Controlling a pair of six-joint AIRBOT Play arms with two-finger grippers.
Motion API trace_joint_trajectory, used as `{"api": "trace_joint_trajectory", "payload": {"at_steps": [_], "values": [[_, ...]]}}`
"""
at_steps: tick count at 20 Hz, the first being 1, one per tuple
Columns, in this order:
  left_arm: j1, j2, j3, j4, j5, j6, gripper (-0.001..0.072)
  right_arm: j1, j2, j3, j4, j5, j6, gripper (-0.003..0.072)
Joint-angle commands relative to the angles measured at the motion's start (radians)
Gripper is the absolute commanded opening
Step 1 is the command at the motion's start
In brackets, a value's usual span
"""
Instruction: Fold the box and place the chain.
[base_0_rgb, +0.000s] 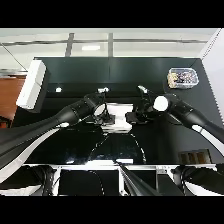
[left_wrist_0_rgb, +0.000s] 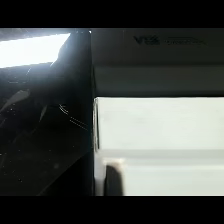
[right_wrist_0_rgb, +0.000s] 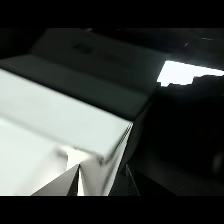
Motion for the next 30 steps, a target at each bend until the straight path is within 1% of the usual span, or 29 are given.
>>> {"api": "trace_joint_trajectory", "payload": {"at_steps": [1, 3, 5, 8, 11, 15, 19, 20, 21, 22, 23, 24, 29, 30], "values": [[0.001, 0.000, 0.001, 0.001, 0.000, 0.000, 0.0032, 0.089, -0.086, 0.121, -0.187, 0.096, 0.167, 0.0328], [0.001, 0.000, 0.001, 0.001, 0.000, 0.000, 0.0031, 0.126, -0.132, 0.184, -0.259, 0.154, 0.252, 0.0328], [0.001, 0.000, 0.001, 0.001, 0.000, 0.000, 0.0032, 0.146, -0.155, 0.216, -0.293, 0.195, 0.331, 0.0328], [0.001, 0.000, 0.001, 0.002, 0.000, 0.001, 0.0031, 0.147, -0.170, 0.216, -0.296, 0.212, 0.417, 0.0319], [0.001, 0.000, 0.001, 0.001, 0.000, 0.001, 0.0032, 0.147, -0.183, 0.216, -0.296, 0.261, 0.425, 0.0319], [0.001, 0.000, 0.001, 0.001, 0.000, 0.001, 0.0032, 0.147, -0.201, 0.216, -0.290, 0.269, 0.435, 0.0319], [0.001, 0.000, 0.001, 0.001, 0.000, 0.000, 0.0031, 0.147, -0.203, 0.216, -0.275, 0.235, 0.449, 0.0301], [0.001, 0.000, 0.001, 0.001, 0.000, 0.001, 0.0032, 0.147, -0.203, 0.216, -0.271, 0.229, 0.452, 0.0278], [0.001, 0.000, 0.001, 0.001, 0.000, 0.000, 0.0032, 0.147, -0.203, 0.216, -0.270, 0.218, 0.452, 0.0144], [0.001, 0.000, 0.001, 0.001, 0.000, 0.001, 0.0032, 0.147, -0.203, 0.216, -0.270, 0.205, 0.456, 0.0119], [0.001, 0.000, 0.001, 0.001, 0.000, 0.001, 0.0032, 0.147, -0.203, 0.216, -0.270, 0.203, 0.465, 0.0051], [0.001, 0.000, 0.001, 0.001, 0.000, 0.000, 0.0032, 0.147, -0.203, 0.216, -0.270, 0.205, 0.467, 0.0017], [0.001, 0.000, 0.001, 0.001, 0.000, 0.001, 0.0032, 0.146, -0.202, 0.217, -0.271, 0.218, 0.466, 0.0020], [0.001, 0.000, 0.001, 0.001, 0.000, 0.001, 0.0032, 0.146, -0.202, 0.217, -0.270, 0.220, 0.466, 0.0118]]}}
